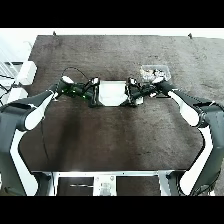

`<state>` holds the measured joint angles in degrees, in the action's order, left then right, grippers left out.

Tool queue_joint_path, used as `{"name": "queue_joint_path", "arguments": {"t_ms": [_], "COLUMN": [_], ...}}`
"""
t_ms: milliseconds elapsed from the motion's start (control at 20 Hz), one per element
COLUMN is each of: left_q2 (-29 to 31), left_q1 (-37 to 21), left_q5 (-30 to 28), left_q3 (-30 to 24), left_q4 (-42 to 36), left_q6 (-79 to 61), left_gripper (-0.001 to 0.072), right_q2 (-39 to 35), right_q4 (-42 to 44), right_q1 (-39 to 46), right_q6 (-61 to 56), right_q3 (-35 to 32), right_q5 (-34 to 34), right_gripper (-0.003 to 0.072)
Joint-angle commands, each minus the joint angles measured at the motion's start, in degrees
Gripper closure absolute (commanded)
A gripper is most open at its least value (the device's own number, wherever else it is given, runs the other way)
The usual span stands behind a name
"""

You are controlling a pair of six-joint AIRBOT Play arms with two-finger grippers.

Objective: Fold the box and place the chain.

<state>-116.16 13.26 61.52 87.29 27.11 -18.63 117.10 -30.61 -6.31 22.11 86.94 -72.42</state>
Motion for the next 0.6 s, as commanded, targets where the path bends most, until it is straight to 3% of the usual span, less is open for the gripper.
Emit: {"name": "queue_joint_path", "arguments": {"t_ms": [0, 250, 350, 550], "left_q2": [0.0, 0.0, -0.1, -0.2], "left_q1": [-0.2, -0.2, -0.2, -0.2], "left_q5": [-0.2, 0.4, 0.5, 0.4], "left_q3": [0.0, 0.0, 0.0, 0.0], "left_q4": [0.3, 0.2, 0.5, 0.4], "left_q6": [0.5, -1.4, -1.3, -1.3], "left_gripper": [0.0011, 0.0011, 0.0062, 0.0062], "right_q2": [0.0, 0.0, 0.0, 0.0], "right_q4": [0.0, 0.0, 0.0, 0.0], "right_q1": [0.0, 0.0, 0.0, 0.0], "right_q6": [0.0, 0.0, 0.0, 0.0], "right_q3": [0.0, 0.0, 0.0, 0.0], "right_q5": [-0.1, -0.1, -0.1, -0.1], "right_gripper": [0.0324, 0.0324, 0.0324, 0.0324]}}
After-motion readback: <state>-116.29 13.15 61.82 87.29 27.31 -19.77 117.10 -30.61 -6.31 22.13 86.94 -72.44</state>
